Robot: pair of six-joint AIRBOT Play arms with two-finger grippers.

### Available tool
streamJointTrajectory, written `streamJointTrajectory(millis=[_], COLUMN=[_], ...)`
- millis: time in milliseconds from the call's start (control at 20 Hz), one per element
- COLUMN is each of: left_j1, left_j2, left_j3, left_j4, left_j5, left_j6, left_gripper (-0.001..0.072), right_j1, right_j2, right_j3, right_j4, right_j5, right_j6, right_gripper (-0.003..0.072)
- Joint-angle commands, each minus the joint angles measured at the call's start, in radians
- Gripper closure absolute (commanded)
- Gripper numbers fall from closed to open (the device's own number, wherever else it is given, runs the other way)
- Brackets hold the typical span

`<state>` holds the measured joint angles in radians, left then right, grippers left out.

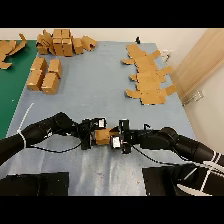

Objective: Fold the box.

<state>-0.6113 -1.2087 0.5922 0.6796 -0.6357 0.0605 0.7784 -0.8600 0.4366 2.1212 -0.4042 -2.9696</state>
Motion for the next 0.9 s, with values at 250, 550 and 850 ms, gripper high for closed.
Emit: streamJointTrajectory(millis=[250, 550, 850], left_j1=[0.0, 0.0, 0.0], left_j2=[0.0, 0.0, 0.0], left_j3=[0.001, 0.001, 0.001], left_j4=[0.0, 0.0, 0.0], left_j5=[-0.002, -0.002, -0.002], left_j6=[0.0, 0.0, 0.0], left_gripper=[0.0196, 0.0196, 0.0196], right_j1=[0.04, 0.04, 0.04], right_j2=[-0.001, -0.024, -0.04], right_j3=[0.001, 0.0, 0.001], right_j4=[-0.002, -0.005, -0.023], right_j5=[-0.005, 0.0, 0.042], right_j6=[-0.002, -0.002, -0.035], right_gripper=[0.0154, 0.0154, 0.0172])
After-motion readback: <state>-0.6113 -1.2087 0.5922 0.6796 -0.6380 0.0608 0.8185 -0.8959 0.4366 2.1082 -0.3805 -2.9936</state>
